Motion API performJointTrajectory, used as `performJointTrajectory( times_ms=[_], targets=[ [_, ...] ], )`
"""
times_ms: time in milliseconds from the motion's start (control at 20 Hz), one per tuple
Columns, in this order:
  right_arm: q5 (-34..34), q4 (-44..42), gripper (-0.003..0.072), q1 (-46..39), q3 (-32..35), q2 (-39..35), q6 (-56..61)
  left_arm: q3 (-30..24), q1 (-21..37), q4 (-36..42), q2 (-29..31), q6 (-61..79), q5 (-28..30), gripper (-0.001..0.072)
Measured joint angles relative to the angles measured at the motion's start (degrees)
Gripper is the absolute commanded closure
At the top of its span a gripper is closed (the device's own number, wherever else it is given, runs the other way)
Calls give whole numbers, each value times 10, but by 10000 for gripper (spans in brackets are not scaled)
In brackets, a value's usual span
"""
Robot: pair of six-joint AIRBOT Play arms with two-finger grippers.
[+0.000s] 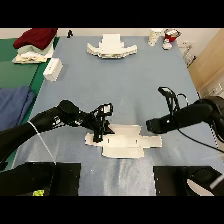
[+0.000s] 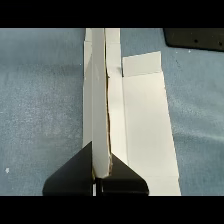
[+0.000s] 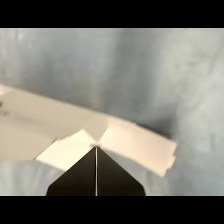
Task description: Fold the box.
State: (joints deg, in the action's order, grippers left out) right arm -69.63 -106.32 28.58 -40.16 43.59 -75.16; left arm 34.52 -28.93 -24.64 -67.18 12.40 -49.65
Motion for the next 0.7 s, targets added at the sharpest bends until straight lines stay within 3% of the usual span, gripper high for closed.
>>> performJointTrajectory(
  times_ms=[150,200,250,300,500,700],
  targets=[
    [-16,47,681,145,18,-46,100,0,0,0,0,0,0,697],
    [-16,64,535,199,28,-55,127,0,0,0,0,0,0,697],
    [-11,79,148,258,39,-59,146,0,0,0,0,0,0,697],
    [2,93,-25,312,51,-59,155,0,0,0,0,0,0,697],
    [41,177,-30,447,79,-19,126,0,0,0,0,0,0,697],
    [68,267,-29,488,88,54,75,0,0,0,0,0,0,697]
  ],
)
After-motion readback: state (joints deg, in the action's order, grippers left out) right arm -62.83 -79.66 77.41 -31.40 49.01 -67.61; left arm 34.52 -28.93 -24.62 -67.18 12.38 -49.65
